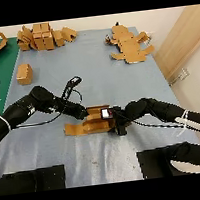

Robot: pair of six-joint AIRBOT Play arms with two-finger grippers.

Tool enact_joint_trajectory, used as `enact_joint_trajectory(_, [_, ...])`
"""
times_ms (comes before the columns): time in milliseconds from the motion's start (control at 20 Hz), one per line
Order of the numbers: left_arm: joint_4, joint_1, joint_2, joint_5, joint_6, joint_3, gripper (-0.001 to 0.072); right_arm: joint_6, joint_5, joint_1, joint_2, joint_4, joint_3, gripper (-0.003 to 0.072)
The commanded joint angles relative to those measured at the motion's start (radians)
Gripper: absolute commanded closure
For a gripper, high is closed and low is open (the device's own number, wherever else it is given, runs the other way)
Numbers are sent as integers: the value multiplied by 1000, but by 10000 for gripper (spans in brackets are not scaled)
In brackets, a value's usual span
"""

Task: Fold the box.

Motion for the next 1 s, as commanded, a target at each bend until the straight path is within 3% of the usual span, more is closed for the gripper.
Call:
enact_joint_trajectory(0, [-21,0,0,-29,23,0,699,0,3,0,0,1,1,141])
enact_joint_trajectory(400, [-23,0,0,-44,23,0,697,0,3,0,0,1,1,141])
enact_joint_trajectory(600, [-23,0,0,-45,23,0,692,0,3,0,0,0,1,181])
enact_joint_trajectory(700, [-33,0,0,-39,19,0,249,0,3,0,0,-2,1,181])
enact_joint_trajectory(950, [-25,5,1,-57,14,6,241,0,3,0,0,-2,1,181])
